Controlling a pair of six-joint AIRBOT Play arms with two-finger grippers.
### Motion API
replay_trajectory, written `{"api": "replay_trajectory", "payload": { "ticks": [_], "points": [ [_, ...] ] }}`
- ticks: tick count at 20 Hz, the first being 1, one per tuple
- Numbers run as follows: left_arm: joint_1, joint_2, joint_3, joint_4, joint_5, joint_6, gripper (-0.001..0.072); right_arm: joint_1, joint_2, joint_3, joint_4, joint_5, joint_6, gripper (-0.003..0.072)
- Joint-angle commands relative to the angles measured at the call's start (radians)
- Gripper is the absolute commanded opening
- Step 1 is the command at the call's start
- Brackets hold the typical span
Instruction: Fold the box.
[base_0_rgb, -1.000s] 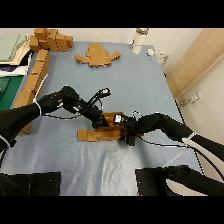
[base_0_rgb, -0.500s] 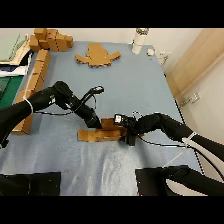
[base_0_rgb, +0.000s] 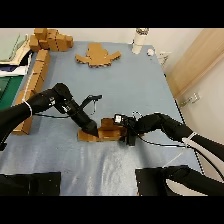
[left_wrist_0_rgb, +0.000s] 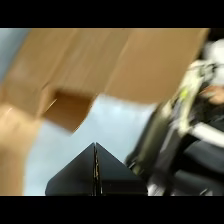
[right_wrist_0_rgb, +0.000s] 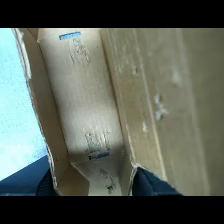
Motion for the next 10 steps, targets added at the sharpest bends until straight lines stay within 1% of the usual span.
{"api": "replay_trajectory", "payload": {
  "ticks": [1, 2, 3, 6, 10],
  "points": [
    [-0.005, -0.015, 0.001, -0.222, 0.200, -0.003, 0.0014, 0.000, -0.001, 0.000, 0.000, 0.000, 0.001, 0.0497],
    [-0.003, -0.023, 0.007, -0.238, 0.253, -0.003, 0.0014, 0.000, -0.001, 0.000, 0.000, 0.000, 0.000, 0.0497],
    [0.000, -0.034, 0.021, -0.238, 0.283, -0.003, 0.0014, 0.000, -0.001, 0.000, 0.000, 0.000, 0.000, 0.0497],
    [0.016, -0.085, 0.057, -0.237, 0.297, -0.004, 0.0014, 0.000, -0.001, 0.000, 0.000, -0.001, 0.000, 0.0497],
    [0.028, -0.154, 0.065, -0.216, 0.312, -0.014, 0.0014, 0.000, -0.001, 0.000, 0.000, -0.001, 0.001, 0.0497]
  ]
}}
